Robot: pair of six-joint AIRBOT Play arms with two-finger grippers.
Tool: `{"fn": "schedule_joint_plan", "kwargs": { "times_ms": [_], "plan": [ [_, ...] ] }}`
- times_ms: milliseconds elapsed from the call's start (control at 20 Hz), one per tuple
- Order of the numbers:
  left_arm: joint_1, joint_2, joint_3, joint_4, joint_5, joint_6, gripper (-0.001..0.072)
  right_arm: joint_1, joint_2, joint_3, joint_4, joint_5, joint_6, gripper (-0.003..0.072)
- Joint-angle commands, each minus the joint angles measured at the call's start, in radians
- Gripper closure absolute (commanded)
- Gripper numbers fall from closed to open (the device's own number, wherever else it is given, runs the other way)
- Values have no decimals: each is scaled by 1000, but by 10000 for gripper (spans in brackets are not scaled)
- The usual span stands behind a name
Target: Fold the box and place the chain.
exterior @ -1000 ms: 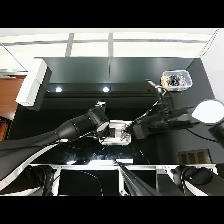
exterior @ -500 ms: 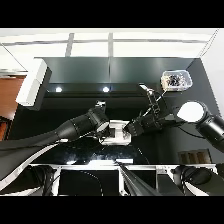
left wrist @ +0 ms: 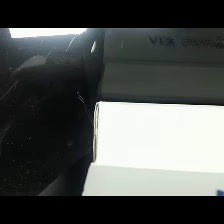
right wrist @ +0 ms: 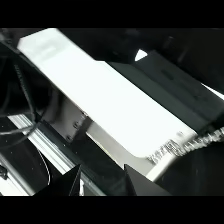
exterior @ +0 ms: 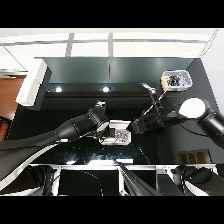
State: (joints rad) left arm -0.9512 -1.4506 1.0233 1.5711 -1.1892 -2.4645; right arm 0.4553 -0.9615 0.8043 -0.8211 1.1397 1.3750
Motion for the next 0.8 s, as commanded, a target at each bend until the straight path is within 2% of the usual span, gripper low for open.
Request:
{"fn": "schedule_joint_plan", "kwargs": {
  "times_ms": [0, 100, 200, 350, 400, 450, 650, 750],
  "plan": [
    [1, 0, 0, 0, 1, 0, 681, -157, 58, 15, -27, 160, -33, 359],
    [1, 0, 0, 0, 1, 0, 681, -290, 107, 15, -114, 184, -33, 360],
    [1, 0, 0, 1, 3, 0, 681, -404, 116, 11, -237, 147, -32, 360],
    [1, 0, 0, 11, 3, 0, 681, -509, 115, -64, -438, -101, 107, 355],
    [1, 0, 0, 14, 2, 0, 681, -525, 109, -105, -475, -193, 152, 113],
    [1, 0, 0, 14, 2, 0, 681, -533, 89, -134, -477, -268, 165, -1],
    [1, 0, 0, 14, 2, 0, 681, -533, -106, -105, -428, -515, 275, 0],
    [1, 0, 0, 14, 2, 0, 681, -533, -231, -29, -377, -562, 288, 1]
  ]
}}
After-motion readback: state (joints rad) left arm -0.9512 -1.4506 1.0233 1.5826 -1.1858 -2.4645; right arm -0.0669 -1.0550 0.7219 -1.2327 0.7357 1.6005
